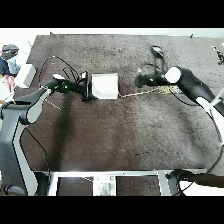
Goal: Fold the box and place the chain.
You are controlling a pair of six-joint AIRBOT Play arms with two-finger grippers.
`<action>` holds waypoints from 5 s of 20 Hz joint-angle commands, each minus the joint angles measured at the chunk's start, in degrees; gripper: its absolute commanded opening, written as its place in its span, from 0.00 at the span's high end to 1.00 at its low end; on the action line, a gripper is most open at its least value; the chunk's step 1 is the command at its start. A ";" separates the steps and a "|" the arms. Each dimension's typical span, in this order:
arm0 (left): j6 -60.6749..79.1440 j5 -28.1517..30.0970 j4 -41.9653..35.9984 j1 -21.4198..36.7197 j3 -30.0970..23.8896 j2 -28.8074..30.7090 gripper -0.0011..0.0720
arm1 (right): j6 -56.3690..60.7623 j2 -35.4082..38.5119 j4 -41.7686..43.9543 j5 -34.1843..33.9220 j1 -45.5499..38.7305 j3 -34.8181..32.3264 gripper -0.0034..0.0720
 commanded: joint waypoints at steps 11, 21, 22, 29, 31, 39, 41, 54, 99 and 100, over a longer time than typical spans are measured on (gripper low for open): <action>0.02 0.02 0.00 0.04 0.00 0.00 0.61 | 13.38 -8.68 4.50 -25.42 -9.81 -10.45 0.51; 0.00 0.02 0.00 0.04 0.00 0.00 0.61 | 10.67 -12.85 8.63 -21.38 -6.25 -3.30 0.94; 0.00 0.00 0.00 0.04 0.00 0.00 0.61 | 8.66 -10.08 8.66 -21.46 -4.57 -3.30 0.94; 0.00 0.17 0.00 0.04 0.00 0.00 0.61 | 4.26 9.75 8.63 -27.87 9.75 -3.15 0.94; 0.00 0.44 0.00 0.04 0.00 0.00 0.61 | 3.69 10.93 8.59 -29.42 13.55 -0.72 0.94; 0.00 0.50 0.00 0.04 0.00 0.00 0.61 | 2.16 2.32 6.51 -29.31 23.28 10.10 0.94; 0.00 0.50 0.00 0.04 0.00 0.00 0.61 | 2.19 -0.94 6.51 -26.45 23.56 10.08 0.94; 0.00 0.48 0.00 0.04 0.00 0.00 0.61 | 3.48 -1.97 -1.05 -3.19 11.54 8.13 0.61; 0.00 0.57 0.00 0.04 0.00 0.00 0.61 | 7.13 2.12 7.65 -26.03 23.21 8.87 0.94; 0.00 0.57 0.00 0.04 0.00 0.00 0.61 | 7.13 0.26 7.65 -25.77 23.52 8.87 0.94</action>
